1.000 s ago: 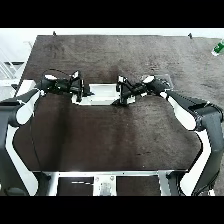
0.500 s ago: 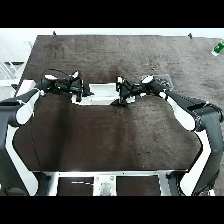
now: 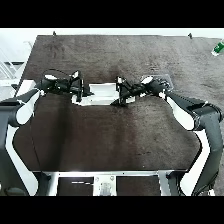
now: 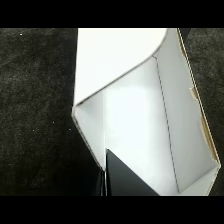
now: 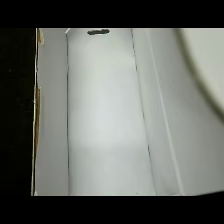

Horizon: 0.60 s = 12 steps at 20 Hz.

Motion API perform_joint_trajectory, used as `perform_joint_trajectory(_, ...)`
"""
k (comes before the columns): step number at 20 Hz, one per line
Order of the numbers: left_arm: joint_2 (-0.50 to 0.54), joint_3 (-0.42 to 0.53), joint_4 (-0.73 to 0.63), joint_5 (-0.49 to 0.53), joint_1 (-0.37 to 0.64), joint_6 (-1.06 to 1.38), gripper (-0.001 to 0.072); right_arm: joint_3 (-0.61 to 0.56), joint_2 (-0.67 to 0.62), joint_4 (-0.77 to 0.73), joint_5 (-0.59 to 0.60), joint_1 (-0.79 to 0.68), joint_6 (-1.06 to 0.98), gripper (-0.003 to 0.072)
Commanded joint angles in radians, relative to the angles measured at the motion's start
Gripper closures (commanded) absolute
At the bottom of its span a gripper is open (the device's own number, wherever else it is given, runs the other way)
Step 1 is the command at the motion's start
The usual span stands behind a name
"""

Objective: Fold the box and place the chain.

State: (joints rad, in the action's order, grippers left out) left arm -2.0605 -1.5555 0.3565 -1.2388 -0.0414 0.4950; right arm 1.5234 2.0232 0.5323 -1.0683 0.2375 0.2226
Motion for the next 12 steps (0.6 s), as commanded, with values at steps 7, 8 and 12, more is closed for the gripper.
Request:
perform_joint_trajectory(7, 0.000, -0.001, 0.000, 0.000, 0.000, 0.000, 0.0685, 0.000, 0.005, -0.002, -0.001, 0.000, 0.015, 0.0114)
perform_joint_trajectory(8, 0.000, -0.001, 0.000, 0.000, 0.000, 0.000, 0.0685, 0.000, 0.005, -0.001, 0.001, 0.000, 0.019, 0.0114)
perform_joint_trajectory(12, 0.000, -0.001, 0.000, 0.000, 0.000, 0.000, 0.0685, 0.000, 0.005, -0.002, 0.002, 0.000, 0.018, 0.0114)
